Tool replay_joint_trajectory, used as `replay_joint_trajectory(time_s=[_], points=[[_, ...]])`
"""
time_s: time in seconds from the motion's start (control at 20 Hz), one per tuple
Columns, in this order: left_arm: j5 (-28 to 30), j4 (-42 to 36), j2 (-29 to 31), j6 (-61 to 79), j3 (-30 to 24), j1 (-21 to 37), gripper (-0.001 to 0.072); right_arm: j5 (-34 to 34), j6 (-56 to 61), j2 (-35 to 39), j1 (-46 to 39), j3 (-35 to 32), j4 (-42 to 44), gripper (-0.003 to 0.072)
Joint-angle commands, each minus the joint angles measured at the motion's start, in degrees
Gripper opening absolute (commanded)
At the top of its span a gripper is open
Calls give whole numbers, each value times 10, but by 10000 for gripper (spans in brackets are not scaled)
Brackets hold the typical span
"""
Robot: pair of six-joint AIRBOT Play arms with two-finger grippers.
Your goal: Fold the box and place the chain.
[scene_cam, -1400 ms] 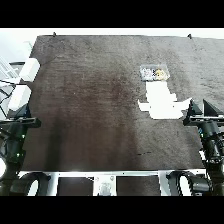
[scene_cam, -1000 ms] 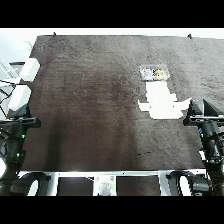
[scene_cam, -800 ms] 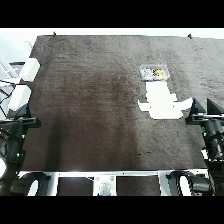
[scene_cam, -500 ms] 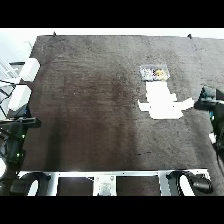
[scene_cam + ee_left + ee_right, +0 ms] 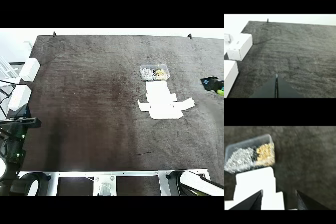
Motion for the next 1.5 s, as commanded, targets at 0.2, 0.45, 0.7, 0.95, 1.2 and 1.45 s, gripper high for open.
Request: replay_joint_trajectory(time_s=[0.2,0.45,0.7,0.95,1.2,1.45], points=[[0,0,0,0,0,0,22,348,153,-239,-49,305,-170,478],[0,0,0,0,0,0,22,366,153,-325,-17,334,-190,479],[0,0,0,0,0,0,22,355,153,-354,-7,333,-210,479],[0,0,0,0,0,0,22,355,153,-372,-3,333,-210,479],[0,0,0,0,0,0,22,401,148,-401,16,329,-208,478],[0,0,0,0,0,0,22,402,127,-425,37,326,-206,337]])
